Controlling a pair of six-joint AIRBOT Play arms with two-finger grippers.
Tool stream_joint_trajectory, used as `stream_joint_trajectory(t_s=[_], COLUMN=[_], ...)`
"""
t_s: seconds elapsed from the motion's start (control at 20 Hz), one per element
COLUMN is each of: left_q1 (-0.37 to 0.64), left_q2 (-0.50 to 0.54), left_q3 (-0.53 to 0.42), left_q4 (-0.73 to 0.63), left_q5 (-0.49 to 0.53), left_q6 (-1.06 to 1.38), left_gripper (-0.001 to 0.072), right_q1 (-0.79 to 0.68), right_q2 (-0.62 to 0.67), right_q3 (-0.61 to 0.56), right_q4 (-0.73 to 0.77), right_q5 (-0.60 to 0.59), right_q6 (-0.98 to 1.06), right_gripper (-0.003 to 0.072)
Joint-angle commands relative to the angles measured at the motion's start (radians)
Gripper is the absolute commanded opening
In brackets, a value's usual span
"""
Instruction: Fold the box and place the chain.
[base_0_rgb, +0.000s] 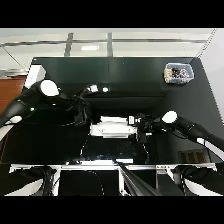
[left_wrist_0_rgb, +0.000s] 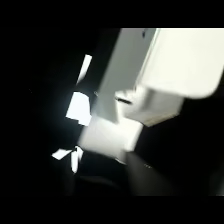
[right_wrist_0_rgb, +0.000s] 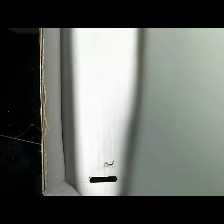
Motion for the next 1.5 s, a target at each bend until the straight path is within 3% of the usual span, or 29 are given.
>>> stream_joint_trajectory(t_s=[0.0,0.1,0.25,0.35,0.45,0.55,0.65,0.8,0.95,1.1,1.25,1.35,1.45], left_q1=[0.069,0.052,-0.020,-0.045,-0.050,-0.049,-0.049,-0.054,-0.061,-0.050,-0.008,0.033,0.089], left_q2=[0.027,0.027,0.027,0.027,0.026,0.009,-0.037,-0.124,-0.153,-0.140,-0.040,0.092,0.229], left_q3=[-0.050,-0.156,-0.272,-0.265,-0.242,-0.233,-0.234,-0.235,-0.235,-0.229,-0.201,-0.209,-0.255], left_q4=[-0.175,-0.393,-0.623,-0.715,-0.782,-0.745,-0.616,-0.573,-0.571,-0.547,-0.435,-0.321,-0.299], left_q5=[-0.257,-0.202,0.113,0.339,0.483,0.577,0.566,0.453,0.509,0.494,0.419,0.429,0.455], left_q6=[-0.182,-0.154,-0.060,-0.047,0.053,0.079,0.051,0.032,0.032,0.032,-0.014,-0.105,-0.152], left_gripper=[0.0024,0.0023,0.0023,0.0023,0.0023,0.0023,0.0023,0.0022,0.0021,0.0022,0.0020,0.0020,0.0021], right_q1=[0.000,0.000,0.000,0.000,0.000,0.000,0.000,0.000,0.000,0.000,0.000,0.000,0.000], right_q2=[-0.001,-0.001,-0.001,0.000,-0.001,-0.001,-0.001,-0.001,-0.001,-0.001,-0.001,-0.001,-0.001], right_q3=[0.000,0.000,0.000,0.000,0.000,0.000,0.000,0.000,0.000,0.000,0.000,0.000,0.000], right_q4=[0.000,0.000,0.000,0.000,0.000,0.000,0.000,0.000,0.000,0.001,0.000,0.000,0.000], right_q5=[0.001,0.000,0.006,0.006,0.006,0.006,0.006,0.006,0.006,0.006,0.006,0.006,0.006], right_q6=[0.000,0.001,0.003,0.003,0.003,0.003,0.003,0.003,0.003,0.003,0.003,0.003,0.003], right_gripper=[0.0146,0.0119,0.0128,0.0129,0.0128,0.0128,0.0129,0.0128,0.0129,0.0128,0.0128,0.0128,0.0128])
